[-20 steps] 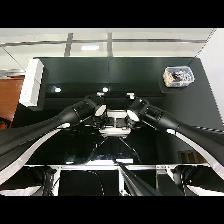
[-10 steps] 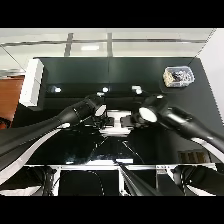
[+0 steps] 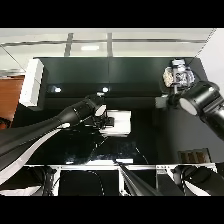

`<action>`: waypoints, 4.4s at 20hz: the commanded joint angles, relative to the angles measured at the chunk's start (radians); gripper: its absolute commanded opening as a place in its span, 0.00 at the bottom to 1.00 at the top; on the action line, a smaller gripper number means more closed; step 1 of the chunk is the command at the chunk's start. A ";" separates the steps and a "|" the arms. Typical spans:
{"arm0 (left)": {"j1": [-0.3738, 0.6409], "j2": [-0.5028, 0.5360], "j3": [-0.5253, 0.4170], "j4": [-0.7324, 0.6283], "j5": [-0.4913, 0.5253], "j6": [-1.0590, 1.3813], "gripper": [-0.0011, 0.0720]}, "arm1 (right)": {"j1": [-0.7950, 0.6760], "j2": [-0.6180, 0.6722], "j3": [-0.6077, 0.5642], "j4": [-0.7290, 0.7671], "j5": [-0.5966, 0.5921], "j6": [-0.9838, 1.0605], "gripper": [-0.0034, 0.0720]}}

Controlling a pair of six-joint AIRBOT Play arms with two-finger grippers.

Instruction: Fold the box and place the chain.

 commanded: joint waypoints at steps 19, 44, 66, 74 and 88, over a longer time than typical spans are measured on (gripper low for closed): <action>0.001 -0.001 0.001 0.000 -0.001 0.001 0.05 | -0.655 -0.983 0.903 0.169 -0.089 -0.084 0.91; 0.001 -0.001 0.001 0.000 -0.002 0.001 0.05 | -0.636 -0.551 1.053 0.357 0.075 -0.486 0.07; 0.001 -0.001 0.001 0.004 -0.002 0.001 0.05 | -0.278 -0.131 0.814 1.014 0.439 -0.774 0.07; 0.001 -0.001 0.001 0.004 -0.002 0.001 0.05 | -0.111 -0.131 0.351 1.058 0.177 -0.799 0.07; 0.001 -0.001 0.001 0.004 -0.001 0.001 0.05 | -0.087 -0.131 -0.004 1.123 -0.151 -0.788 0.33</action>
